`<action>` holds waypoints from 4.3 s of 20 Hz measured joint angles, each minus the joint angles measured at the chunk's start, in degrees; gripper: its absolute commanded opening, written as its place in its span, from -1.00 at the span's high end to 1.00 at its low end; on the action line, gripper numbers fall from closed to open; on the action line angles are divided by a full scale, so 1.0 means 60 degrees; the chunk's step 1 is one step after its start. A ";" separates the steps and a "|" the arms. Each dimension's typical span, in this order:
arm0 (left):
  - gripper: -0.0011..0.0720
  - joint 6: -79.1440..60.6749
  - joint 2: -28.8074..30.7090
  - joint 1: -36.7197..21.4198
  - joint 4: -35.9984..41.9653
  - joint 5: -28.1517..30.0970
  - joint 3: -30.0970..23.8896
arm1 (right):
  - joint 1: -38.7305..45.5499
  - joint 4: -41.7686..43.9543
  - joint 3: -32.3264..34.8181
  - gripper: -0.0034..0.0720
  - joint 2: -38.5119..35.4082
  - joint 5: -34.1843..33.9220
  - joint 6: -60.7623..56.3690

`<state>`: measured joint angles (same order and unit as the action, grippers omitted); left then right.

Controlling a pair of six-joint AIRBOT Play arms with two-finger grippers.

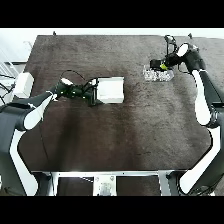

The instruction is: Fold the box and place the chain.

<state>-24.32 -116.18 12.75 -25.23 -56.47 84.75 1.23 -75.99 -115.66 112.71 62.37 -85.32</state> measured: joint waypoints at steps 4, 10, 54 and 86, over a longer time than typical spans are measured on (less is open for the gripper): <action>0.13 0.0000 0.0000 0.0000 0.0000 0.0004 0.0000 | -0.0142 -0.0004 0.0000 0.89 -0.1249 0.0503 0.0543; 0.13 0.0000 0.0000 0.0000 0.0000 0.0000 0.0000 | -0.0616 -0.0124 -0.0007 0.89 -0.3650 0.1162 0.1100; 0.13 0.0000 0.0000 0.0000 0.0000 0.0004 0.0000 | -0.1060 -0.0648 0.6608 -0.57 -0.3333 -0.4801 -0.1443; 0.13 0.0004 0.0000 0.0000 -0.0004 0.0004 0.0000 | -0.1235 0.1297 0.4998 0.89 -0.1920 -0.5370 -0.1428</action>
<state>-24.29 -116.18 12.75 -25.26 -56.45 84.75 -6.17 -68.20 -85.67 101.19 30.15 -93.89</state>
